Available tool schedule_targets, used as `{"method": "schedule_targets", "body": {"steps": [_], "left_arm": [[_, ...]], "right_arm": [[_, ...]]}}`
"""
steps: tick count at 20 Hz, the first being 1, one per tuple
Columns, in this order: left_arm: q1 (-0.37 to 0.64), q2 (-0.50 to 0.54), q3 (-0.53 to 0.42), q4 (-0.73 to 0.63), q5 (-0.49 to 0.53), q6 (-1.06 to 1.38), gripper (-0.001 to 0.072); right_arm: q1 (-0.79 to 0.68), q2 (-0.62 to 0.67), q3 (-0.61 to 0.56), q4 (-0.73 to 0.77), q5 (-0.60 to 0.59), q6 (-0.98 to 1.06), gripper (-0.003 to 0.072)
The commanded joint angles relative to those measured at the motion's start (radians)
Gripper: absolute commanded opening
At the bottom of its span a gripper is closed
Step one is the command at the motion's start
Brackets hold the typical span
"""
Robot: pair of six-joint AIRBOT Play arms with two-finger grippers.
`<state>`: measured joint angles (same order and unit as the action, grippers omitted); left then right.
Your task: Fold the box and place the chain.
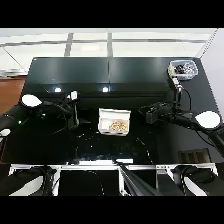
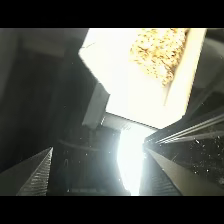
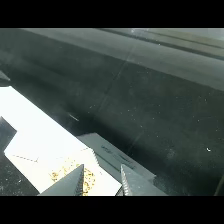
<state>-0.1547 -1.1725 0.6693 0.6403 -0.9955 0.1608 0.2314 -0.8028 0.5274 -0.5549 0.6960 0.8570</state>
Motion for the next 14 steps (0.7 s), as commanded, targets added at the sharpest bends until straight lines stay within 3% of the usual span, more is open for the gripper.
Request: {"method": "schedule_targets", "body": {"steps": [1, 7, 14], "left_arm": [[-0.014, -0.041, 0.0, -0.031, 0.002, 0.142, 0.0705], [-0.126, -0.116, 0.0, -0.032, 0.056, 0.176, 0.0705], [-0.142, -0.158, 0.0, -0.052, 0.053, 0.172, 0.0705]], "right_arm": [[0.0, 0.0, 0.001, 0.001, 0.0, 0.0, 0.0282], [0.0, 0.0, 0.001, 0.002, 0.0, 0.0, 0.0282], [0.0, 0.0, 0.001, 0.002, 0.0, 0.0, 0.0283]]}}
